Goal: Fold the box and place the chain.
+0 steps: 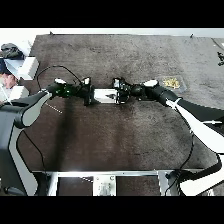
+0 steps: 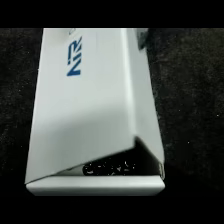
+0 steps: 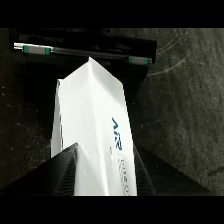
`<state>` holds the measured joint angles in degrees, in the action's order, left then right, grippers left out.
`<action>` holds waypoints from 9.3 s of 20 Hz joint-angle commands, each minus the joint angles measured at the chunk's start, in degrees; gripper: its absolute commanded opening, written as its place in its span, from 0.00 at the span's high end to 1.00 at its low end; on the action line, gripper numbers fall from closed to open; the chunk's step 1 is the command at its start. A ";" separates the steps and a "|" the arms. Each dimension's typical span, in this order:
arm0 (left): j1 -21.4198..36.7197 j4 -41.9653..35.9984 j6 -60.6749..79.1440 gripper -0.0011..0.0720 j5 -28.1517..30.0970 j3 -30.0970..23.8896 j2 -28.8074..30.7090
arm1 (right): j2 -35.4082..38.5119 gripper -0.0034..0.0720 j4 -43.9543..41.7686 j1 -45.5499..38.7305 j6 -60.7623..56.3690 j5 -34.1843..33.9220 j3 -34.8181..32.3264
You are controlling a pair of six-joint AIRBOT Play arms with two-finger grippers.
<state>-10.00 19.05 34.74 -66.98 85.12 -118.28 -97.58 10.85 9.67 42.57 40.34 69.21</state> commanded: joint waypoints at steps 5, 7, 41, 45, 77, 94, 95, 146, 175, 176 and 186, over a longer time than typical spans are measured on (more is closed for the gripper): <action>-0.02 -0.02 0.07 0.75 0.04 -0.02 0.00 | 0.15 0.67 0.81 -0.11 -0.37 0.59 0.17; -0.02 -0.02 0.07 0.75 0.04 -0.02 0.00 | 0.07 0.68 1.64 -0.42 -1.97 -0.22 0.17; -0.02 -0.02 0.07 0.75 0.07 -0.02 0.00 | -1.29 0.64 3.87 -5.79 -14.34 9.81 -0.17; -0.02 -0.02 0.07 0.75 0.04 -0.02 0.00 | -0.55 0.64 2.27 -7.61 -14.36 13.62 -0.17; -0.02 -0.11 0.07 0.75 0.09 -0.02 0.00 | -6.86 0.89 26.77 -5.70 -47.08 12.76 7.08; -0.02 -0.09 0.07 0.75 0.07 -0.02 0.00 | 4.68 0.98 4.66 -9.68 -40.79 20.57 4.33; -0.02 -0.09 0.07 0.75 0.07 -0.02 0.00 | 8.31 0.98 3.30 -9.81 -39.04 17.49 0.87; 19.45 -10.38 -42.42 0.98 59.12 -4.59 10.27 | 51.43 0.98 -6.84 -9.81 -33.33 -20.22 -46.95; 19.76 -8.52 -42.32 0.15 49.94 -4.35 24.57 | 56.76 0.98 -6.88 -9.81 -34.21 -15.32 -46.90; 19.76 -8.52 -43.43 0.63 46.47 -5.29 27.32 | 58.49 0.98 -6.80 -9.81 -35.93 -16.28 -46.97; 12.37 -30.32 -13.64 0.98 46.77 -40.85 66.64 | 74.23 0.98 -6.82 -9.81 -38.97 -26.62 -52.30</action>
<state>4.54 1.87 6.79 -21.58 55.88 -63.09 -27.86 4.01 -0.14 4.27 17.63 18.87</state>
